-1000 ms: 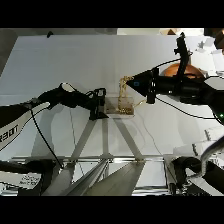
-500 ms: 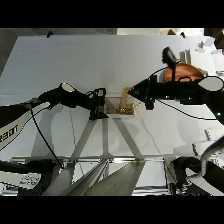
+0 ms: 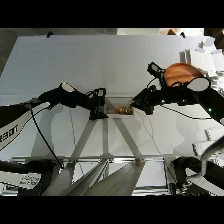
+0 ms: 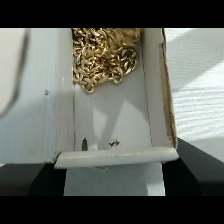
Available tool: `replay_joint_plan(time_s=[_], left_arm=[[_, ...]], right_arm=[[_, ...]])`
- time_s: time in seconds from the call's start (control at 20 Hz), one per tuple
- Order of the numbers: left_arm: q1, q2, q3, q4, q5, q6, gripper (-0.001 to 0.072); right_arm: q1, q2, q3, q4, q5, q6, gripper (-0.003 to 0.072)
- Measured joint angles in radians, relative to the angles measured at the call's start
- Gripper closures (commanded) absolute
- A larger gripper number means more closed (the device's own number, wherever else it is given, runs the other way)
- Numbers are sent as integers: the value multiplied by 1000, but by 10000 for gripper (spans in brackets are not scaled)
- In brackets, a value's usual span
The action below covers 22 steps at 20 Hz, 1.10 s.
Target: Fold the box and place the chain.
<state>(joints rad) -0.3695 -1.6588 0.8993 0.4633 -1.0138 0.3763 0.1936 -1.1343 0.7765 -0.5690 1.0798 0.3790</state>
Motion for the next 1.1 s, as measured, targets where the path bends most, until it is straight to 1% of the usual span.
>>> replay_joint_plan(time_s=[0.15, 0.3, 0.35, 0.4, 0.45, 0.5, 0.6, 0.75, 0.9, 1.0, 1.05, 1.1], left_arm=[[0, 0, 0, 0, 0, 0, 529], [0, 0, 0, 0, 0, 0, 529], [0, 0, 0, 0, 0, 0, 529], [0, 0, 0, 0, 0, 0, 529], [0, 0, 0, 0, 0, 0, 529], [0, 0, 0, 0, 0, 0, 529], [0, 0, 0, 0, 0, 0, 529], [0, 0, 0, 0, 0, 0, 529], [0, 0, 0, 0, 0, 0, 529], [0, 0, 0, 0, 0, 0, 529], [0, 0, 0, 0, 0, 0, 529], [0, 0, 0, 0, 0, 0, 529]], right_arm=[[0, 14, 0, -71, -29, 121, 368], [-5, 63, 0, -209, -115, 331, 360], [-13, 82, 0, -263, -144, 421, 287], [-26, 96, 0, -311, -161, 507, 172], [-41, 105, -1, -357, -171, 592, 77], [-59, 112, -2, -403, -173, 683, 66], [-93, 116, -2, -483, -177, 851, 66], [-126, 89, -1, -604, -192, 1099, 66], [-137, 19, 9, -681, -196, 1297, 66], [-134, -41, 47, -713, -191, 1396, 68], [-126, -74, 76, -732, -184, 1433, 79], [-116, -105, 107, -750, -174, 1468, 109]])
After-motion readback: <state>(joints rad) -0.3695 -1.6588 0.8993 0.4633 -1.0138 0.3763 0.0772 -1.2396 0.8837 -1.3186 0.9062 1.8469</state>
